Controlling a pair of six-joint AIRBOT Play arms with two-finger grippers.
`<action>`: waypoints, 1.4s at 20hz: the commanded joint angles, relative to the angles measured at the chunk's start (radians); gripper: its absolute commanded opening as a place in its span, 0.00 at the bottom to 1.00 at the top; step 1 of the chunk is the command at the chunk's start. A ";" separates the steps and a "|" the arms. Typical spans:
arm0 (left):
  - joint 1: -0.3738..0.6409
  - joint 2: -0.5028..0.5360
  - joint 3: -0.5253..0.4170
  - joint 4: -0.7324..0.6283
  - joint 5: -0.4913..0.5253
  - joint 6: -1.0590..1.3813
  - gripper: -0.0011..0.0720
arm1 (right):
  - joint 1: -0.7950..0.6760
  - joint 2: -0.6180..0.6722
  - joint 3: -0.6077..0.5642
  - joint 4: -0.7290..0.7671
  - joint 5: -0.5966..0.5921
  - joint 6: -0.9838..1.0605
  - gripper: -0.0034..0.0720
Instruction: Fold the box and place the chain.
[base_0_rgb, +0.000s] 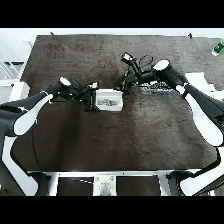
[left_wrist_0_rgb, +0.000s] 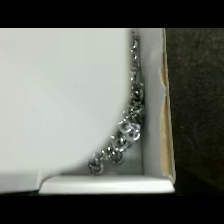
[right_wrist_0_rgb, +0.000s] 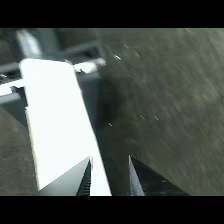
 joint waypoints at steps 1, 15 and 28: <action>0.000 0.000 0.000 0.000 0.000 0.000 0.74 | 0.037 -0.001 0.027 -0.030 0.054 0.000 0.43; 0.000 0.000 0.000 0.000 0.000 0.000 0.74 | 0.077 -0.001 0.027 -0.175 0.059 0.019 0.57; 0.000 0.000 0.000 0.000 0.000 0.000 0.73 | 0.107 -0.006 0.026 -0.191 0.098 0.015 0.57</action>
